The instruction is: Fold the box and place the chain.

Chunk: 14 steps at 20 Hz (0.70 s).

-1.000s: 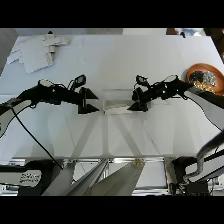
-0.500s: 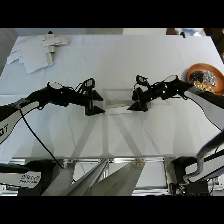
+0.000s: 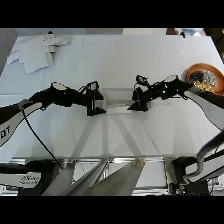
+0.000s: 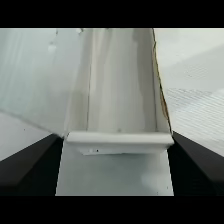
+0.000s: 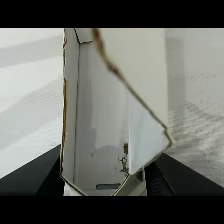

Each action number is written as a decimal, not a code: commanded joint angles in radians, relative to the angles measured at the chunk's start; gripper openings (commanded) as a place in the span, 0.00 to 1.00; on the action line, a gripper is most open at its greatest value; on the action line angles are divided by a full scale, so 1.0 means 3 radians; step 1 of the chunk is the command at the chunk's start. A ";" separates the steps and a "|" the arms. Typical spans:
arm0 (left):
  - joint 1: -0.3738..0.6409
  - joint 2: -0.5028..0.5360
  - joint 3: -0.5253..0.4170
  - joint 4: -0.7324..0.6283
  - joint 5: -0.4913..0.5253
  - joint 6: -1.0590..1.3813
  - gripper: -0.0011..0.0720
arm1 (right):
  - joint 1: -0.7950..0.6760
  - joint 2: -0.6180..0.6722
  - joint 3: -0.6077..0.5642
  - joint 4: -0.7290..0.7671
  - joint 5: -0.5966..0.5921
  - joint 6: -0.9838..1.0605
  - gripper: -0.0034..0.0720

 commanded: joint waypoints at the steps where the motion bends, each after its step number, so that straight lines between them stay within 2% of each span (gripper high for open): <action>1: -0.0084 -0.0004 -0.0003 0.0000 0.0043 0.0167 0.98 | 0.0001 -0.0001 -0.0001 0.0004 -0.0003 0.0001 0.58; 12: -0.0071 -0.0072 -0.0001 -0.0052 0.0036 0.0132 0.97 | 0.0001 -0.0001 -0.0001 0.0003 -0.0003 0.0001 0.58; 13: -0.0071 -0.0072 -0.0003 -0.0052 0.0037 0.0132 0.95 | 0.0001 -0.0001 -0.0001 0.0003 -0.0003 0.0001 0.58; 14: -0.0071 -0.0072 -0.0003 -0.0051 0.0037 0.0132 0.83 | 0.0001 -0.0001 -0.0001 0.0003 -0.0003 0.0001 0.58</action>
